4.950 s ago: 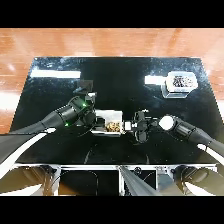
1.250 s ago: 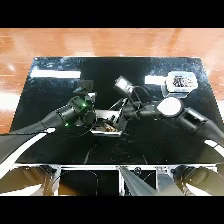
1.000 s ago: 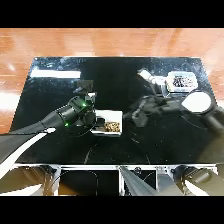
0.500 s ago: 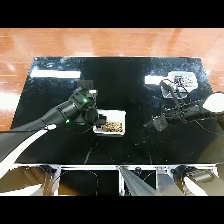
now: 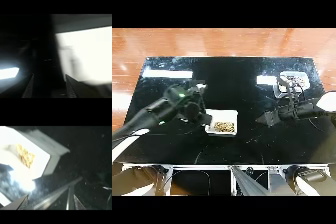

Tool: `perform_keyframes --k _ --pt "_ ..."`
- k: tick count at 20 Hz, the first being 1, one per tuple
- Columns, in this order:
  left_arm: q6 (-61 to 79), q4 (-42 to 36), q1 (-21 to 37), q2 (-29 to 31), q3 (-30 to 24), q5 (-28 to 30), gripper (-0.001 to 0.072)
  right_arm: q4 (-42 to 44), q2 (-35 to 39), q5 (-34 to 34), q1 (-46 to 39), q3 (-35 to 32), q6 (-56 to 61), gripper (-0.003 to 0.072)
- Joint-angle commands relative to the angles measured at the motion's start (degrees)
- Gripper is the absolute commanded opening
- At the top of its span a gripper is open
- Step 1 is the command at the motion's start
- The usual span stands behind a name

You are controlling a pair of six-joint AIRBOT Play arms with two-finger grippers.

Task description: Fold the box and place the chain.

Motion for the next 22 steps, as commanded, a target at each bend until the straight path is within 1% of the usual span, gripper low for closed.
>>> perform_keyframes --k 1,3,4,5,6,7,8,9,11,13,15,20,22 --pt "7.4 3.1 8.0 10.6 -6.6 1.2 0.0507 -0.4 -3.7 -1.8 0.0 5.9 5.4 0.0661" --pt "9.9 1.5 17.3 16.7 -13.0 -0.5 0.0506 -0.4 -10.7 -2.0 0.5 13.4 5.5 0.0661" --pt "11.9 -2.1 22.5 19.0 -16.0 -1.5 0.0506 -0.4 -14.9 -1.9 1.5 17.5 5.2 0.0661" --pt "16.5 -9.6 27.9 20.5 -18.3 -1.4 0.0506 -0.4 -19.8 -1.4 3.3 22.3 3.7 0.0661" --pt "21.9 -17.7 31.9 21.4 -19.7 -0.6 0.0507 -0.4 -24.3 -0.5 5.3 26.8 1.6 0.0661" --pt "26.3 -24.7 34.3 21.9 -20.9 -1.1 0.0506 -0.4 -29.1 0.6 7.8 31.3 -0.7 0.0661" --pt "28.4 -28.3 34.9 21.8 -21.4 -2.6 0.0507 -0.5 -33.3 1.3 10.1 35.0 -2.3 0.0661" --pt "28.7 -28.5 34.5 21.6 -21.4 -4.5 0.0507 -0.8 -37.3 2.2 12.4 38.3 -3.5 0.0661" --pt "28.7 -28.5 33.0 21.0 -21.4 -7.6 0.0507 -0.8 -42.2 4.3 15.7 41.5 -4.8 0.0661" --pt "28.7 -28.5 31.4 20.3 -21.4 -8.4 0.0507 -0.8 -43.0 7.0 17.7 41.5 -8.5 0.0661" --pt "28.8 -28.3 29.9 19.7 -21.4 -8.5 0.0507 1.9 -43.0 11.4 18.4 41.5 -14.4 0.0661" --pt "28.7 -28.2 26.7 19.2 -21.4 -10.3 0.0507 2.3 -43.0 17.6 19.0 41.5 -16.0 0.066" --pt "28.7 -28.2 26.6 19.2 -21.4 -10.2 0.0507 2.2 -42.9 19.1 19.9 41.5 -15.9 0.0661"
